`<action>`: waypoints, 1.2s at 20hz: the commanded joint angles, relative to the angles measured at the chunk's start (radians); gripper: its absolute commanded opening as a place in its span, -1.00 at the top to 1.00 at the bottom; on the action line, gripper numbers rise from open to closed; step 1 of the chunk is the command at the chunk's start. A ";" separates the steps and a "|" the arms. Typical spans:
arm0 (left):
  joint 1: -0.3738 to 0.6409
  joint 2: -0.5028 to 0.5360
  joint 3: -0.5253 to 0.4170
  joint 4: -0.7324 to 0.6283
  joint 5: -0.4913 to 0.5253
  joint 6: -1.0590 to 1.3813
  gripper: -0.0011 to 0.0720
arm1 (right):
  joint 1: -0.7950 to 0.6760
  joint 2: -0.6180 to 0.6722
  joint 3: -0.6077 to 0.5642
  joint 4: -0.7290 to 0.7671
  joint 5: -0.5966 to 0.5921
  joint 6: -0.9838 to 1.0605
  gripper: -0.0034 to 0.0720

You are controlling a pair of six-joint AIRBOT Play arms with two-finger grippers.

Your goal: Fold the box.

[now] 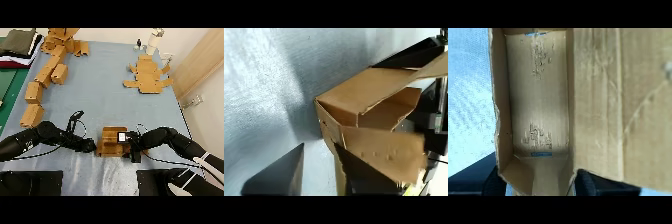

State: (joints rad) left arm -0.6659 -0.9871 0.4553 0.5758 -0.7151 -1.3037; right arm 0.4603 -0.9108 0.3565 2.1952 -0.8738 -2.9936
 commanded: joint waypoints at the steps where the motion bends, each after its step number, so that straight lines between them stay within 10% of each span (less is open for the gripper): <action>1: 0.001 0.021 0.060 0.108 -0.050 -0.084 -0.28 | 0.001 0.000 0.001 0.000 0.000 0.000 -0.42; 24: -0.034 0.008 0.080 0.000 0.006 -0.102 -0.38 | 0.001 0.000 0.001 0.000 0.000 0.000 -0.42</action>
State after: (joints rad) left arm -0.6991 -0.9783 0.5350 0.5755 -0.7128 -1.3834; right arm 0.4603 -0.9108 0.3565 2.1952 -0.8734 -2.9932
